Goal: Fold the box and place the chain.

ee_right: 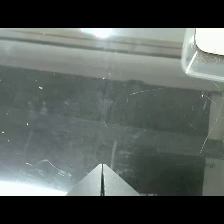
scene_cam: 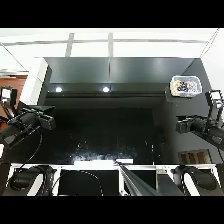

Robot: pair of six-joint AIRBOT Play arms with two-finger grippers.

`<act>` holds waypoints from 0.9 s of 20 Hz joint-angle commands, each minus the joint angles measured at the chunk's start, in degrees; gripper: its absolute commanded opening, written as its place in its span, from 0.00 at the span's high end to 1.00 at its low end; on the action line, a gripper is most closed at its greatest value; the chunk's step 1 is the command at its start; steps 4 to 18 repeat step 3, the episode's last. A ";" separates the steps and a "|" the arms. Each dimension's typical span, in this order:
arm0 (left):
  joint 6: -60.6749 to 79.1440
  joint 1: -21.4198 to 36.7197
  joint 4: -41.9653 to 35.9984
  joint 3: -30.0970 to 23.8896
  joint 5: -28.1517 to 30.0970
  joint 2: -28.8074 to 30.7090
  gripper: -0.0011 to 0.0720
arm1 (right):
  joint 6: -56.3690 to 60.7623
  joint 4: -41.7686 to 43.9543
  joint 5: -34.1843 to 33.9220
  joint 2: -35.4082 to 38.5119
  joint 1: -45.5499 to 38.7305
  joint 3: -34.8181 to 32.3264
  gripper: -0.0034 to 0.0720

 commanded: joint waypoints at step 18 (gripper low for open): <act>0.00 -0.02 0.00 -0.09 0.09 0.07 0.95 | -0.04 0.09 0.09 0.07 0.04 -0.04 0.94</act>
